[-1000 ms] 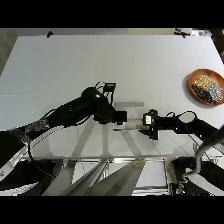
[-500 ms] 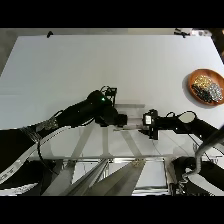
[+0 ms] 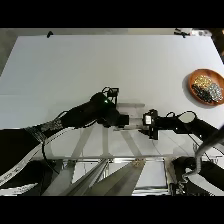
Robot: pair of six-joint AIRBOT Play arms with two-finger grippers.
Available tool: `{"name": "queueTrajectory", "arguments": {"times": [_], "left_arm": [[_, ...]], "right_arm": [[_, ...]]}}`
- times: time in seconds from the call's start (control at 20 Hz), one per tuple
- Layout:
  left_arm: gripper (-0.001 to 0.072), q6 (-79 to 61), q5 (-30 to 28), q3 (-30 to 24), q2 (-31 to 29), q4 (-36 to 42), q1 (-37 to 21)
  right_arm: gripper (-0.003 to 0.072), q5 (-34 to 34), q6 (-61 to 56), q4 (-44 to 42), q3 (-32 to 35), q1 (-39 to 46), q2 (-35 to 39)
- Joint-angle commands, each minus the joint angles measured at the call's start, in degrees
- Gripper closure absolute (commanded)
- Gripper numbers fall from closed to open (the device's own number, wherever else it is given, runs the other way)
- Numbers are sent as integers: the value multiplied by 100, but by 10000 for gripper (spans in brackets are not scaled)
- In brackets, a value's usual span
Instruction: Fold the box and place the chain.
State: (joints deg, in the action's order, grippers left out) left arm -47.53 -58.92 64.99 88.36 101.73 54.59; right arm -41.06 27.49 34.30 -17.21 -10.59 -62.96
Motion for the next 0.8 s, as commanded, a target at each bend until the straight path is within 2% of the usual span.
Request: {"name": "queueTrajectory", "arguments": {"times": [0.0,0.15,0.2,0.25,0.3,0.35,0.6,0.65,0.75], "left_arm": [[323,35,48,-7,118,-20,57],[446,195,39,-81,170,0,59],[446,197,-2,-109,170,0,59],[479,197,-50,-127,170,0,57],[606,195,-90,-129,170,-4,52],[701,192,-96,-129,168,0,52],[693,195,-83,-129,170,-2,55],[639,195,-76,-129,170,-15,55],[454,195,-55,-129,170,-24,55]], "right_arm": [[271,-4,-2,0,2,-4,-2],[271,-4,-2,0,2,-4,-2],[271,-4,-2,0,2,-4,-2],[271,-7,-2,0,2,-4,-2],[271,-4,-2,0,2,-4,-2],[271,-7,-2,0,2,-4,-2],[271,-7,-2,0,2,-4,-2],[271,-4,-2,0,2,-4,-2],[271,-4,-2,0,2,-4,-2]]}}
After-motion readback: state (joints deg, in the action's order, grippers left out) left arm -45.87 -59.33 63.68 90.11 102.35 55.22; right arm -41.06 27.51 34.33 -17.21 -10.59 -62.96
